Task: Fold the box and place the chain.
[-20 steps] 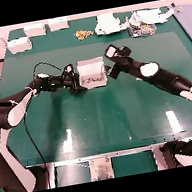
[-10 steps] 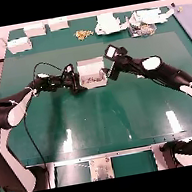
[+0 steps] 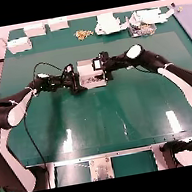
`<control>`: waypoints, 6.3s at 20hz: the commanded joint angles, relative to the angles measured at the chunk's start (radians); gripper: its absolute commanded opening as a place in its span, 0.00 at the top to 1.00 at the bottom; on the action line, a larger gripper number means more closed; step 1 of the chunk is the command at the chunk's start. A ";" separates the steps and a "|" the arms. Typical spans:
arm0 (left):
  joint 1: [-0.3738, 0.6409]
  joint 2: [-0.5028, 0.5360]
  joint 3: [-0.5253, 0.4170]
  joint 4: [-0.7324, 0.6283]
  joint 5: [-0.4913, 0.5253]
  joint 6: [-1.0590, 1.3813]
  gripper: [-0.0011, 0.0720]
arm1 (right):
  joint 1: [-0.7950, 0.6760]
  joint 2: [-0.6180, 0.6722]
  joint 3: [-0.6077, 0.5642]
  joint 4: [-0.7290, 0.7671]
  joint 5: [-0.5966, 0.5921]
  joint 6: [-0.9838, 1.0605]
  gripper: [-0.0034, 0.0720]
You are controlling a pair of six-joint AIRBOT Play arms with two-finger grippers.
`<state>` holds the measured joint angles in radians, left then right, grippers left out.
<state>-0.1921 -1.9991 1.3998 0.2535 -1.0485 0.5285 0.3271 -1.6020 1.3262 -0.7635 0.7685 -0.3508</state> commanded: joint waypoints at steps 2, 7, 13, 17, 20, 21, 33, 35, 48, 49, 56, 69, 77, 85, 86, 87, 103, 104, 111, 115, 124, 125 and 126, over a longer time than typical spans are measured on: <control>0.001 0.000 0.001 0.000 0.001 0.000 0.59 | 0.014 -0.034 0.077 -0.219 0.093 -0.027 0.18; 0.001 0.000 0.001 0.000 0.002 0.000 0.59 | 0.029 -0.032 0.096 -0.342 -0.011 -0.085 0.18; 0.001 0.000 0.000 0.000 0.001 0.000 0.59 | -0.030 0.007 0.102 -0.333 -0.008 0.405 0.18; 0.001 0.000 0.001 0.000 0.000 0.000 0.59 | -0.167 0.027 0.089 -0.291 0.183 0.618 0.18; 0.001 0.000 0.001 0.000 0.000 0.000 0.59 | -0.239 0.024 0.007 -0.140 0.209 0.502 0.18; 0.001 0.000 0.001 0.000 0.000 0.000 0.59 | -0.249 0.016 -0.023 -0.114 0.203 0.450 0.18; 0.001 0.000 0.001 0.000 0.001 0.000 0.59 | -0.228 -0.176 -0.060 0.139 0.167 0.055 0.34; 0.001 0.000 0.001 0.000 0.001 0.000 0.59 | -0.220 -0.186 -0.059 0.169 0.161 0.014 0.34; 0.001 0.000 0.001 0.000 0.000 0.000 0.59 | -0.190 -0.205 -0.056 0.208 0.054 -0.028 0.47; 0.001 0.000 0.001 0.000 0.000 0.000 0.59 | -0.186 -0.208 -0.056 0.211 0.053 -0.028 0.47; 0.001 0.000 0.001 0.000 0.000 0.000 0.59 | -0.180 -0.194 -0.056 0.214 0.005 0.019 0.95; 0.001 0.000 0.001 0.000 0.000 0.000 0.59 | -0.165 0.069 -0.061 0.203 0.088 0.247 0.95; 0.001 0.000 0.001 0.000 0.000 0.000 0.59 | -0.004 -0.026 -0.075 0.177 -0.081 0.235 0.30; 0.001 0.000 0.001 0.000 0.000 0.000 0.59 | -0.036 0.098 0.066 0.199 -0.142 0.231 0.37; 0.001 0.000 0.001 0.000 0.000 0.000 0.59 | -0.044 0.091 0.087 0.200 -0.148 0.214 0.47; 0.001 0.000 0.001 0.000 0.001 0.000 0.59 | -0.051 0.073 0.111 0.207 -0.148 0.200 0.47; 0.001 0.000 0.001 0.000 0.000 0.000 0.59 | -0.088 -0.183 0.299 0.048 0.196 0.194 0.56; 0.001 0.000 0.001 0.000 0.000 0.000 0.59 | -0.093 -0.181 0.306 0.047 0.238 0.194 0.56; 0.001 0.000 0.001 0.000 0.000 0.000 0.59 | -0.092 -0.160 0.312 0.044 0.340 0.217 0.56; 0.001 0.000 0.001 0.000 0.000 0.000 0.59 | -0.092 -0.160 0.312 0.027 0.412 0.246 0.55; 0.001 0.000 0.001 0.000 0.000 0.000 0.59 | -0.091 -0.167 0.309 0.019 0.420 0.265 0.56; 0.001 0.000 0.001 0.000 0.000 0.000 0.59 | -0.090 -0.170 0.309 0.018 0.420 0.266 0.57; 0.001 0.000 0.001 0.000 0.000 0.000 0.59 | -0.090 -0.175 0.309 0.019 0.422 0.266 0.57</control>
<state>-0.1921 -1.9991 1.3998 0.2535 -1.0485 0.5285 0.2356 -1.7695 1.6356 -0.7441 1.1831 -0.0887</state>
